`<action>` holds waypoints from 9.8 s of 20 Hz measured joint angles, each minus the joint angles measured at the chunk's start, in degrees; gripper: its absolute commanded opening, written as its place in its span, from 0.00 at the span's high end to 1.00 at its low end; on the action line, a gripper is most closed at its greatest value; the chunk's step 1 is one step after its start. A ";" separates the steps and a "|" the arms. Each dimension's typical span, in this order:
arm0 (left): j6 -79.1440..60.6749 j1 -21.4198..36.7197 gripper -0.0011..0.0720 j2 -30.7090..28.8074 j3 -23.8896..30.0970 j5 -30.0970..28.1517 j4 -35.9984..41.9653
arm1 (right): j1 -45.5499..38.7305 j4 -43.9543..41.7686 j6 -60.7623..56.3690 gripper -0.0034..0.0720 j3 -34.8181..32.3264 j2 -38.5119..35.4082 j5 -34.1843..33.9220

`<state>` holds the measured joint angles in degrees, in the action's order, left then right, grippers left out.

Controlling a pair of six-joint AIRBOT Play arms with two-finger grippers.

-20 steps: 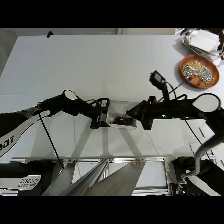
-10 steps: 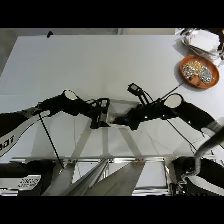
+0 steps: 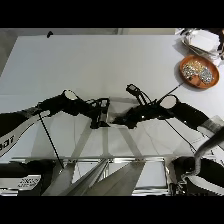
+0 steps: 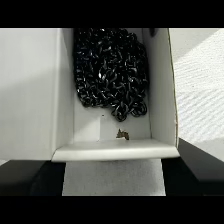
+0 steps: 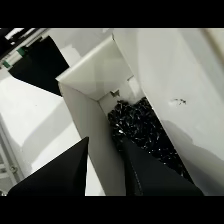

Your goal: Fold the box and place the chain.

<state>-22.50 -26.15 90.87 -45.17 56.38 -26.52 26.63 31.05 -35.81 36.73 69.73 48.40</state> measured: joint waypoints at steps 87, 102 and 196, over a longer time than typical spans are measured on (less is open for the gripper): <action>0.00 0.00 0.52 0.00 0.00 0.00 0.00 | -23.69 29.68 -33.22 0.92 4.31 -36.50 3.50; 0.00 0.00 0.52 0.00 0.00 0.00 -0.02 | -23.69 -13.25 -16.06 0.92 4.31 -43.45 12.00; 0.00 0.00 0.52 0.00 0.00 0.00 0.00 | -0.66 12.24 13.62 0.33 1.01 -6.80 7.30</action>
<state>-22.50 -26.15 90.87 -45.17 56.38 -26.52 25.98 43.29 -22.20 37.74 62.94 55.70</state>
